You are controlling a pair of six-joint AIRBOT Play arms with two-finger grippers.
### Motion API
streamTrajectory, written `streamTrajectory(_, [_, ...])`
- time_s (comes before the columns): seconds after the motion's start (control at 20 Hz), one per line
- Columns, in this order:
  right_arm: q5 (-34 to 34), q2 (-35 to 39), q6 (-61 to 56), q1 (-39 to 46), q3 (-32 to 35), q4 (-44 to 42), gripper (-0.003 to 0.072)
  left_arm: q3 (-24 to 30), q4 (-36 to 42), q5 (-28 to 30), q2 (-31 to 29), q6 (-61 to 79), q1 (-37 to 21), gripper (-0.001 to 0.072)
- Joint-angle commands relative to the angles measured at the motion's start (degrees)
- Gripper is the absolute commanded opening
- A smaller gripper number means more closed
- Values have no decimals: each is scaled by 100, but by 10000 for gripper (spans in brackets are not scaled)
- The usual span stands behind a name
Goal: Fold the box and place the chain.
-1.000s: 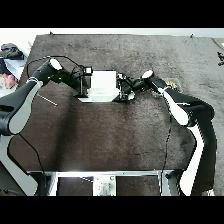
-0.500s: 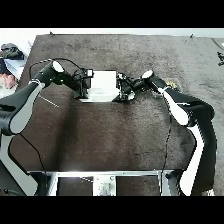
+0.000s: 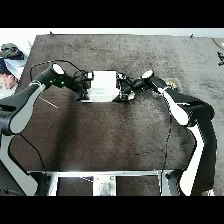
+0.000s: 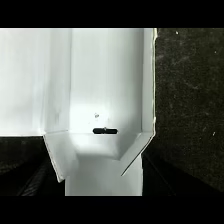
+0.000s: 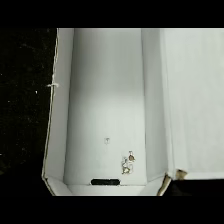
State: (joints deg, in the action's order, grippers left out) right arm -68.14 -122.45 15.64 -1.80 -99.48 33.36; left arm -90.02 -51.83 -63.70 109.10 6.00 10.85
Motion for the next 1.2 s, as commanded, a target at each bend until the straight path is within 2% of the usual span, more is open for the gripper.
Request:
streamTrajectory(0.0, [0,0,0,-4,-7,-2,326,9,48,-37,2,52,4,588])
streamTrajectory(0.05, [-2,0,-2,-4,-7,-2,326,9,48,-42,4,50,4,588])
streamTrajectory(0.1, [-2,0,-2,-4,-7,-2,326,9,48,-63,2,50,4,511])
streamTrajectory(0.15, [0,0,0,-4,-7,-2,326,9,52,-131,4,50,4,389])
streamTrajectory(0.25, [0,0,0,-4,-7,-2,326,9,136,-192,4,50,4,345])
streamTrajectory(0.35, [0,0,-2,-4,-7,-2,326,9,214,-190,4,50,4,342])
streamTrajectory(0.4, [-2,0,0,-4,-7,-2,327,9,258,-190,2,50,4,226])
streamTrajectory(0.95, [-2,0,-2,-4,-7,-2,327,33,1121,-317,24,520,4,214])
streamTrajectory(1.15, [0,0,-2,-4,-7,-2,326,33,1207,-413,275,623,4,215])
